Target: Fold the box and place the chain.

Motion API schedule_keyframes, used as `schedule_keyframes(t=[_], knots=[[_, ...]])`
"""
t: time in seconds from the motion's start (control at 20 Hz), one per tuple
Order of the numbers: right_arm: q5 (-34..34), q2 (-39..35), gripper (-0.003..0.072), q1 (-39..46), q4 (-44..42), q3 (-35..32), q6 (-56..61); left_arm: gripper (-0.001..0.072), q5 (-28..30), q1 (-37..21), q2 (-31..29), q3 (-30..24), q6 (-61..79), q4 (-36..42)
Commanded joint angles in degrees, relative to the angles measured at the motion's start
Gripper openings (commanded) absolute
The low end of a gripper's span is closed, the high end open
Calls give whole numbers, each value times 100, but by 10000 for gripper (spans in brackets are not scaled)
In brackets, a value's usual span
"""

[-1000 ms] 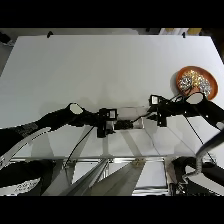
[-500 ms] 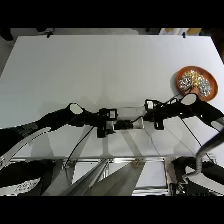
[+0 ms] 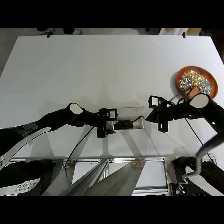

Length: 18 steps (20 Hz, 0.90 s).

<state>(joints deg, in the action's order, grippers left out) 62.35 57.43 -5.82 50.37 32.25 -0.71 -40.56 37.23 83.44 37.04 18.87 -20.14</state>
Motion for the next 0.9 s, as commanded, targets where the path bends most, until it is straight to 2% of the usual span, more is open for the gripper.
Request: schedule_keyframes(t=[0.0,0.15,0.3,0.6,0.85], knots=[[223,-881,17,-7,-448,0,175,210,2,0,-4,4,0,-2],[483,-1325,17,-116,-1213,0,-22,210,2,0,-7,4,0,-2],[599,-1338,16,-658,-1631,0,-87,210,2,0,-4,4,0,-2],[-535,-1246,16,-1639,-1932,0,-131,210,0,0,-7,4,0,-2],[-1174,-568,17,-2144,-2170,0,-151,210,2,0,-4,4,0,-2]])
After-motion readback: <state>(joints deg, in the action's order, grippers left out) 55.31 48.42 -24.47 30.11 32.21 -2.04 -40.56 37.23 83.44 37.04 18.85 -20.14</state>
